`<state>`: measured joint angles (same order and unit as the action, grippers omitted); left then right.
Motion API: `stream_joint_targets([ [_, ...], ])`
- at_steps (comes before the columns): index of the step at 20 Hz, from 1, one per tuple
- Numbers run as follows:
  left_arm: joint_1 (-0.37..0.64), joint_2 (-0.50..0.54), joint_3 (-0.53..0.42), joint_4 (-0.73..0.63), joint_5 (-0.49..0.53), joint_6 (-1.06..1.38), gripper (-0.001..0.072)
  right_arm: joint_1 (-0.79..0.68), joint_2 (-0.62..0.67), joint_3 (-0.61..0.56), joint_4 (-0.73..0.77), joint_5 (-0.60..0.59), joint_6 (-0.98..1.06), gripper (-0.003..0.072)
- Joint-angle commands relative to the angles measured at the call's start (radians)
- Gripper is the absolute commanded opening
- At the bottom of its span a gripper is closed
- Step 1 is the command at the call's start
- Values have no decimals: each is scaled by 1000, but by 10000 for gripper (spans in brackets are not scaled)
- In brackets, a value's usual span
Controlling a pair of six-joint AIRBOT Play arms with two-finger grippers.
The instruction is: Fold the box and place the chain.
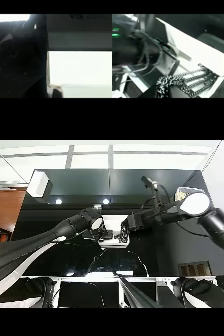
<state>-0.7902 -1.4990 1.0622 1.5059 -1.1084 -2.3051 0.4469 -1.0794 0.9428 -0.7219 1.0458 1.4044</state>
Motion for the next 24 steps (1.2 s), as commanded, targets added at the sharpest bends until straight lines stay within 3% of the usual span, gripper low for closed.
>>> stream_joint_targets([
  [1, 0, 0, 0, 0, 0, 0, 29, 45, -61, -34, -5, -87, 5, 14],
  [2, 1, 0, 0, 0, 0, 0, 29, 56, -78, -34, -14, -100, 6, 15],
  [3, 0, 0, 0, 0, 0, 0, 29, 57, -90, -34, -24, -108, 6, 77],
  [4, 0, 0, 0, 0, 0, 0, 29, 50, -92, -34, -35, -107, 8, 267],
  [5, 1, 0, 0, 0, 0, 0, 29, 33, -85, -33, -47, -91, 13, 299],
  [9, 0, 0, 0, 0, 1, 0, 29, -145, 26, -33, -143, 90, 14, 296],
  [12, 0, 0, 0, 0, 3, 0, 29, -270, 162, -37, -451, 181, 35, 295],
  [14, 0, 0, 0, 0, 10, 0, 29, -303, 211, -62, -613, 171, 78, 295],
  [16, 0, 0, 0, -17, 31, -6, 29, -303, 216, -106, -624, 106, 80, 296],
  [20, 1, 0, 0, -28, 28, -2, 29, -301, 215, -234, -472, -109, 80, 295],
  [24, 1, 4, 2, -29, 8, 7, 30, -302, 215, -265, -464, -122, 56, 295],
])
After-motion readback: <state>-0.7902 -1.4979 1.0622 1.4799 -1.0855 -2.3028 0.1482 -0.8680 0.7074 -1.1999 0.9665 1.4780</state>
